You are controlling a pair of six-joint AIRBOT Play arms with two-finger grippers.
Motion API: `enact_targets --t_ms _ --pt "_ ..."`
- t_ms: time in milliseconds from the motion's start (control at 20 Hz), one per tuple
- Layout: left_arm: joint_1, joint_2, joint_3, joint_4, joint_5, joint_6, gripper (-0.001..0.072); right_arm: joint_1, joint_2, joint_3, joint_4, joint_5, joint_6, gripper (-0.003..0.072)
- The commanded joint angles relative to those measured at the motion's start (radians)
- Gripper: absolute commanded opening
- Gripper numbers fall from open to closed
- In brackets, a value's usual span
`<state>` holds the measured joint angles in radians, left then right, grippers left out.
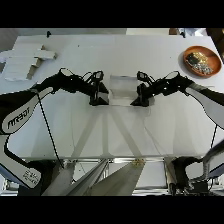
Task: Fold the box and place the chain.
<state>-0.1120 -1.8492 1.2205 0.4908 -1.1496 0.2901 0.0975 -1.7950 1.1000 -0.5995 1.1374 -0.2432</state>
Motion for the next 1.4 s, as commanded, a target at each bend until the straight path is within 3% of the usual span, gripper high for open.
enact_targets --t_ms 0,250,500,850,1350 --pt "0.002 0.003 0.0 0.065 0.01 -0.056 0.0702 0.001 0.0 0.0 0.001 0.0 0.0 0.0455" --pt "0.006 0.008 0.0 0.079 0.009 -0.032 0.0704 0.001 0.0 0.0 0.001 0.0 0.0 0.0455" --pt "0.005 0.008 0.001 -0.057 0.01 0.024 0.0704 0.001 0.0 0.0 0.001 0.0 0.0 0.0455" --pt "0.001 0.007 0.001 -0.053 -0.021 0.024 0.0703 0.001 0.0 0.0 0.001 0.0 0.0 0.0455" --pt "-0.064 -0.009 0.001 -0.052 0.018 0.019 0.0701 0.001 0.0 0.0 0.001 0.0 0.0 0.0455"
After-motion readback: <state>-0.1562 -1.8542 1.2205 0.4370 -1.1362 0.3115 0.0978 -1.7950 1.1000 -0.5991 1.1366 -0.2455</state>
